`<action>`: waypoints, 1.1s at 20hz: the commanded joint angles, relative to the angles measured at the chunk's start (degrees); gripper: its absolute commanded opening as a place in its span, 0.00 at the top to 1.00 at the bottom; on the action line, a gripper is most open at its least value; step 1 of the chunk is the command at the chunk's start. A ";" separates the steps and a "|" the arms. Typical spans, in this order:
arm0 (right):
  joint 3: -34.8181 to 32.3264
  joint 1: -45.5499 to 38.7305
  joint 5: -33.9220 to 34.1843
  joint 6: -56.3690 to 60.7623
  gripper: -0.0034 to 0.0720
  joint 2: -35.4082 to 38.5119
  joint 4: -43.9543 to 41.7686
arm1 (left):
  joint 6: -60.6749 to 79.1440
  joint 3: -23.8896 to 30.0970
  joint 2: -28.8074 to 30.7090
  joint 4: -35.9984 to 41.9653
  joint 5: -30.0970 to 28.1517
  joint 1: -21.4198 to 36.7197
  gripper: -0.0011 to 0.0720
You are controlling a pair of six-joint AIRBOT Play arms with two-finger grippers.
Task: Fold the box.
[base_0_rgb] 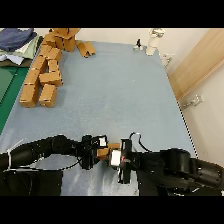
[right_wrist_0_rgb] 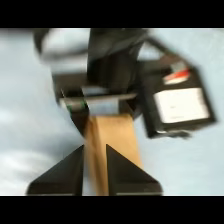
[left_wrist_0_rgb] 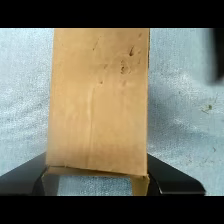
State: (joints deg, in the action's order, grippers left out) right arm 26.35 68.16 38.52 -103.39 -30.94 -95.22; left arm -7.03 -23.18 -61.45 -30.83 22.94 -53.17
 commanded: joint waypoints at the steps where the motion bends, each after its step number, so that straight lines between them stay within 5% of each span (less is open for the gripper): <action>1: 1.03 -1.33 6.27 35.65 0.95 5.88 -2.62 | 0.00 0.02 0.02 0.00 -0.02 -0.02 0.36; 4: -3.98 -3.17 6.25 60.78 0.95 14.10 -2.32 | 0.00 0.02 0.02 0.00 0.00 -0.02 0.36; 8: -16.02 -3.08 -12.09 79.21 0.95 21.00 -5.27 | 0.00 0.02 0.02 0.00 0.00 -0.02 0.36; 10: -19.71 -2.97 -24.52 80.48 0.95 19.06 -5.92 | 0.00 0.02 0.02 0.00 -0.02 -0.02 0.36; 17: -19.98 -2.80 -40.83 80.52 0.95 0.55 -6.16 | 0.00 0.02 0.02 0.00 0.00 -0.02 0.36; 22: -20.00 -2.69 -42.64 81.99 0.95 -2.56 -6.12 | 0.02 0.02 0.02 0.00 0.00 -0.02 0.36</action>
State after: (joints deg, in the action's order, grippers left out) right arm 6.48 65.36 -1.39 -22.41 -31.46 -101.36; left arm -7.03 -23.18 -61.45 -30.83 22.94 -53.17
